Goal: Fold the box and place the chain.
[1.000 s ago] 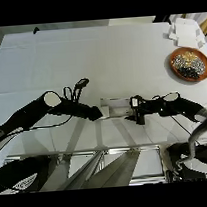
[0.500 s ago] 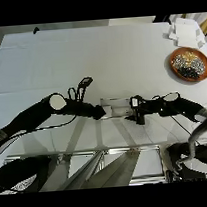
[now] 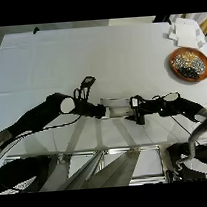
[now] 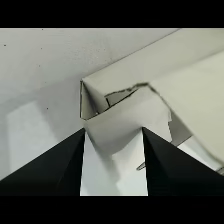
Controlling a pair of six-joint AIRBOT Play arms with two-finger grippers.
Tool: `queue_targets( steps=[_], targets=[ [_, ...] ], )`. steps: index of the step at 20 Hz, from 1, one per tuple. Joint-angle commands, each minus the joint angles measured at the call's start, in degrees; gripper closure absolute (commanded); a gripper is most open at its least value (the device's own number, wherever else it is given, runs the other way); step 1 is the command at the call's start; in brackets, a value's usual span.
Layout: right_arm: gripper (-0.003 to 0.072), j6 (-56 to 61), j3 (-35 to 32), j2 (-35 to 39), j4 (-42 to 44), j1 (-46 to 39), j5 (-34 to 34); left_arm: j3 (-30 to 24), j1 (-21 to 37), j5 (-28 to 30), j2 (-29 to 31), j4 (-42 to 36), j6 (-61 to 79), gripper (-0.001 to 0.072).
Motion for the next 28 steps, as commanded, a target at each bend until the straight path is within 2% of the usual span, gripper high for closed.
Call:
queue_targets(
  steps=[1,14,19,23,28],
  targets=[
    [0.0273,0.0,0.0,0.0,0.0,0.0,0.0,4.4,-2.1,-2.6,-3.0,4.9,-8.4,0.0309],
    [0.0273,0.0,0.0,0.0,0.0,0.0,0.0,12.4,-6.3,-9.9,-9.4,12.0,-26.0,0.0309],
    [0.0273,0.0,0.0,0.0,0.0,0.0,0.0,17.3,-6.9,-17.3,-13.6,13.9,-28.9,0.031],
    [0.0273,0.0,0.0,0.0,0.0,0.0,0.0,17.6,-7.4,-15.0,-14.4,15.6,-34.5,0.0324],
    [0.0273,0.0,0.0,0.0,0.0,0.0,0.0,19.6,-8.0,-15.3,-16.3,15.5,-37.7,0.0324]
  ],
)
